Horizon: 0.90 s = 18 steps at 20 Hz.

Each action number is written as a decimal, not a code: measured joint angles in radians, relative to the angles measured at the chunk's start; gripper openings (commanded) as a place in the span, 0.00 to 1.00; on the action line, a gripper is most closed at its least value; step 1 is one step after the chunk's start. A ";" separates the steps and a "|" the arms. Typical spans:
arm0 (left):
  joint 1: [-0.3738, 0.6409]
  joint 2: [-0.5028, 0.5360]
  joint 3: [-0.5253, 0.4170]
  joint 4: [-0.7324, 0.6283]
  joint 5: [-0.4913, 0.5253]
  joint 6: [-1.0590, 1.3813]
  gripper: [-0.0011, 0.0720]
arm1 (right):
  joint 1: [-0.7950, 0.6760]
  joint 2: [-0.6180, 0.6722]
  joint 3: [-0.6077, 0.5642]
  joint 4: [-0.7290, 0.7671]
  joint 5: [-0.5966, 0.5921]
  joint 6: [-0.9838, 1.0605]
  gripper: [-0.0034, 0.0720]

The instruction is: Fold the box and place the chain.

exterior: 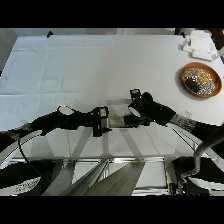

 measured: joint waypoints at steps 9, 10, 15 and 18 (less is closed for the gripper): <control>0.000 0.000 0.000 0.002 -0.001 0.000 0.39 | -0.001 0.018 -0.002 -0.006 -0.034 -0.109 0.83; 0.000 0.000 0.000 0.000 0.000 0.000 0.39 | 0.000 0.027 0.001 0.023 -0.087 -0.129 0.84; 0.000 -0.001 0.000 0.001 0.000 0.000 0.39 | -0.001 0.097 -0.001 0.016 -0.045 -0.239 0.84; 0.000 -0.001 0.000 0.002 -0.001 0.000 0.39 | -0.022 0.151 0.000 0.003 -0.029 -0.307 0.84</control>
